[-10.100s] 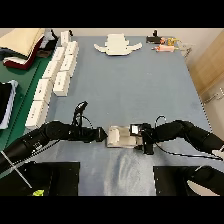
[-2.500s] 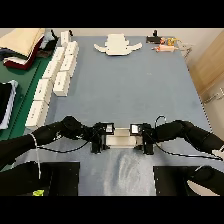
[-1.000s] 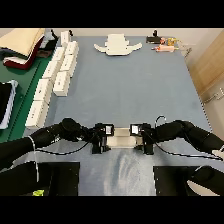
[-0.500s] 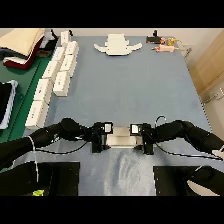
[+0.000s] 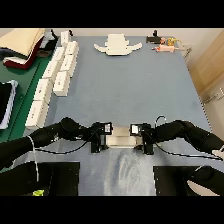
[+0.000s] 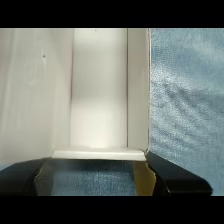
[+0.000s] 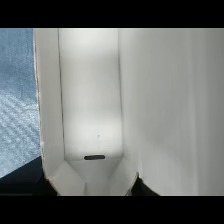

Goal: Fold the box.

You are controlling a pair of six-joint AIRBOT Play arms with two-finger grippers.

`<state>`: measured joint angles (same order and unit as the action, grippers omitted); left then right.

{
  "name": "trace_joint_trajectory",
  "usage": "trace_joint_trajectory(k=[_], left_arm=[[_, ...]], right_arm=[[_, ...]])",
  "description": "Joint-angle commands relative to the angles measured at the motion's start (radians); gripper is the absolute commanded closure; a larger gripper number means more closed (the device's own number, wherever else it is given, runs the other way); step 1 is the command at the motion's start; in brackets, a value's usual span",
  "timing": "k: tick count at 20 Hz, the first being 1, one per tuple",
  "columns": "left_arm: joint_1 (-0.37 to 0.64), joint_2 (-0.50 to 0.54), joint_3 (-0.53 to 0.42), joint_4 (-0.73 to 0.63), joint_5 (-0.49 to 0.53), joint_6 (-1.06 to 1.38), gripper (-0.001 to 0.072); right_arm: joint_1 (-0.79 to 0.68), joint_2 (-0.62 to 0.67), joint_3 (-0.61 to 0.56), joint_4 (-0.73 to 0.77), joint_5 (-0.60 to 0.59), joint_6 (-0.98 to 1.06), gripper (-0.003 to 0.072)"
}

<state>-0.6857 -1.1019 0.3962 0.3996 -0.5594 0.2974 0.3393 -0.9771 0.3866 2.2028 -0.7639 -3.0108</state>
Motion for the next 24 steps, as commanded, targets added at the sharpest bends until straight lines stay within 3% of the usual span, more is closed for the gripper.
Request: trace_joint_trajectory(k=[1,10,12,13,24], left_arm=[[-0.001,0.0,0.001,0.004,-0.002,-0.001,0.0015],[-0.026,0.0,0.002,-0.007,0.01,0.005,0.0017],[-0.026,0.0,0.002,-0.007,0.01,0.006,0.0202],[-0.026,0.0,0.002,-0.007,0.01,0.006,0.0245],[-0.025,0.0,0.002,-0.008,0.009,0.002,0.024]], right_arm=[[0.001,0.0,0.001,0.0,0.0,0.0,0.0217],[0.001,0.0,0.001,0.0,0.0,0.0,0.0217],[0.001,0.0,0.001,0.0,0.0,0.0,0.0217],[0.001,0.0,0.001,0.0,0.0,0.0,0.0216],[0.001,0.0,0.001,0.0,0.0,0.0,0.0216]])
